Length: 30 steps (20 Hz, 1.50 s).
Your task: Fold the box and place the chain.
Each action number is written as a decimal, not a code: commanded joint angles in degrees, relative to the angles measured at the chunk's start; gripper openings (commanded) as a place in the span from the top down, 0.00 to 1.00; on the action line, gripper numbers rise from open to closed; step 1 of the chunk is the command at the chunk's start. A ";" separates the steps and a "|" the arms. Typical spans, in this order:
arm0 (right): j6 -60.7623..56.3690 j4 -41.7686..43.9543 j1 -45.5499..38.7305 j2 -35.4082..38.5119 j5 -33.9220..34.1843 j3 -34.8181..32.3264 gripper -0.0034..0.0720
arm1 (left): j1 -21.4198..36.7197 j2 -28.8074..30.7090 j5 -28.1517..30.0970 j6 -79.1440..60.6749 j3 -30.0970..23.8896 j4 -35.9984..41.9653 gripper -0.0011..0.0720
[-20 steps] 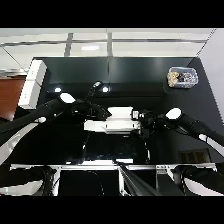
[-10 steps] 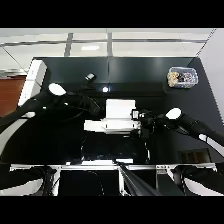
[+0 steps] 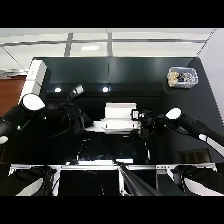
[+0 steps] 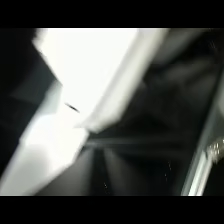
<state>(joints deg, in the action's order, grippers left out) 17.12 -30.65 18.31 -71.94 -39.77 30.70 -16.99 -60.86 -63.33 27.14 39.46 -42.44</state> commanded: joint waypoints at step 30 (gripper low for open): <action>-0.15 -0.02 0.02 0.00 -0.09 -0.02 0.75 | -10.69 -14.12 17.97 -34.27 -0.48 7.69 0.68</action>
<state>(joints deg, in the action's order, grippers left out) 16.97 -30.70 18.31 -71.94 -39.86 30.70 -27.35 -74.94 -44.42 -7.16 38.96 -36.12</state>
